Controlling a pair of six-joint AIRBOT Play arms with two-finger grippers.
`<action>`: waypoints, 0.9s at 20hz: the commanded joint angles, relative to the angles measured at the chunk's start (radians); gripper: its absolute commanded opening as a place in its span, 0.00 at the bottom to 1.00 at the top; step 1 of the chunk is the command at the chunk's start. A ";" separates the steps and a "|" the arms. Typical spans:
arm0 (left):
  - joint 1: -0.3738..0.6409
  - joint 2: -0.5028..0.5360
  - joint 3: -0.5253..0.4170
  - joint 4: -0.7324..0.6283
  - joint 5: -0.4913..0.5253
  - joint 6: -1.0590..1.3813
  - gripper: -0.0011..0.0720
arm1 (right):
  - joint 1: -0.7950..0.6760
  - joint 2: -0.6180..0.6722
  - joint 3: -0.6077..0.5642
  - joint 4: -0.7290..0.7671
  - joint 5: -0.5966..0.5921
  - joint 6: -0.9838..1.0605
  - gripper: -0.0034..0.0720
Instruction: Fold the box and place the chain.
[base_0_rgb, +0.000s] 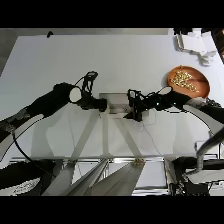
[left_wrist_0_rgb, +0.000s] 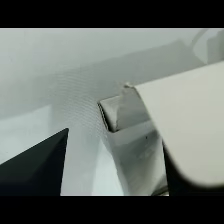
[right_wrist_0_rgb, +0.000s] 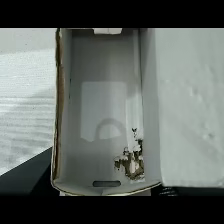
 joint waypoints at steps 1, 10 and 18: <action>-0.096 -0.045 0.043 0.230 -0.023 -0.279 0.78 | 0.000 0.000 0.000 0.000 0.000 0.000 0.58; -0.208 -0.167 0.138 0.356 -0.115 -0.497 0.09 | 0.000 0.000 0.000 0.001 0.000 0.000 0.58; -0.162 -0.141 0.139 0.294 -0.122 -0.421 0.63 | 0.000 0.000 0.000 0.001 0.000 0.000 0.58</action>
